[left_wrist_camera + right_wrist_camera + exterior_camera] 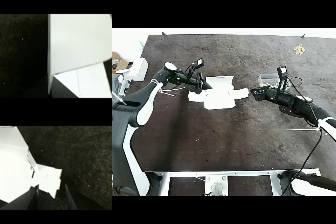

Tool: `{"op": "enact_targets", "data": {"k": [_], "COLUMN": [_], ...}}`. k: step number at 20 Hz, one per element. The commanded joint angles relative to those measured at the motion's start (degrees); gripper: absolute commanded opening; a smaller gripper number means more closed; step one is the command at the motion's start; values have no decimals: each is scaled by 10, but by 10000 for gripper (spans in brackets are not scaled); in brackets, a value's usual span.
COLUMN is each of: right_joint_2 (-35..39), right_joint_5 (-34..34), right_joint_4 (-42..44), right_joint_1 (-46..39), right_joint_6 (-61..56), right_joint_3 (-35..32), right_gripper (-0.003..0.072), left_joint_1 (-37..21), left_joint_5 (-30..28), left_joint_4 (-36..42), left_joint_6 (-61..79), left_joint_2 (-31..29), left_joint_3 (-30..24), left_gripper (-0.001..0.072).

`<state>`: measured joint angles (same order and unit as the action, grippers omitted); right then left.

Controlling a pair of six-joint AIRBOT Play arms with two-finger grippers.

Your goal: Fold the box and place the chain.

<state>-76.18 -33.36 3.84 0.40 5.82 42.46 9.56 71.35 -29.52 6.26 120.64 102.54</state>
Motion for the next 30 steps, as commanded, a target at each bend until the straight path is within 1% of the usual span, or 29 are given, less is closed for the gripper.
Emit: {"op": "enact_targets", "data": {"k": [1, 4, 8, 9, 10, 11, 13, 15, 16, 18, 21, 22, 23, 24, 27, 30], "right_joint_2": [1, 0, 0, 0, 0, -1, -1, -2, -9, -41, -107, -126, -142, -155, -175, -175], "right_joint_5": [-24, -38, -37, -28, -11, -1, -7, -12, -24, -67, -137, -149, -151, -152, -143, -71], "right_joint_4": [0, -2, -21, -20, -23, -28, -23, -27, -36, -105, -226, -251, -272, -286, -315, -359], "right_joint_1": [-1, 0, 8, 17, 27, 38, 54, 71, 78, 89, 101, 104, 107, 110, 118, 136], "right_joint_6": [31, 71, 125, 162, 199, 233, 287, 335, 358, 339, 304, 304, 303, 303, 297, 259], "right_joint_3": [0, 0, 0, 0, 0, 0, 0, 1, 4, 33, 101, 117, 132, 144, 162, 164], "right_gripper": [375, 375, 377, 506, 668, 665, 665, 627, 628, 628, 629, 630, 631, 648, 647, 645], "left_joint_1": [0, 0, 0, 0, 0, 0, 0, 0, 0, 0, 0, 0, 0, 0, 0, 0], "left_joint_5": [-9, -22, -25, -24, -20, -17, -18, -19, -19, -19, -19, -19, -19, -19, -19, -19], "left_joint_4": [0, -1, 0, -1, 0, 0, 1, 1, 2, 2, 2, 2, 2, 2, 2, 2], "left_joint_6": [61, 76, 77, 77, 76, 76, 76, 76, 76, 76, 76, 76, 76, 76, 76, 76], "left_joint_2": [7, 12, 12, 12, 12, 12, 12, 12, 12, 12, 12, 12, 12, 12, 12, 12], "left_joint_3": [-23, -44, -48, -48, -48, -48, -48, -48, -48, -48, -48, -48, -48, -48, -48, -48], "left_gripper": [9, 9, 10, 10, 10, 10, 10, 10, 10, 10, 11, 10, 10, 10, 10, 10]}}
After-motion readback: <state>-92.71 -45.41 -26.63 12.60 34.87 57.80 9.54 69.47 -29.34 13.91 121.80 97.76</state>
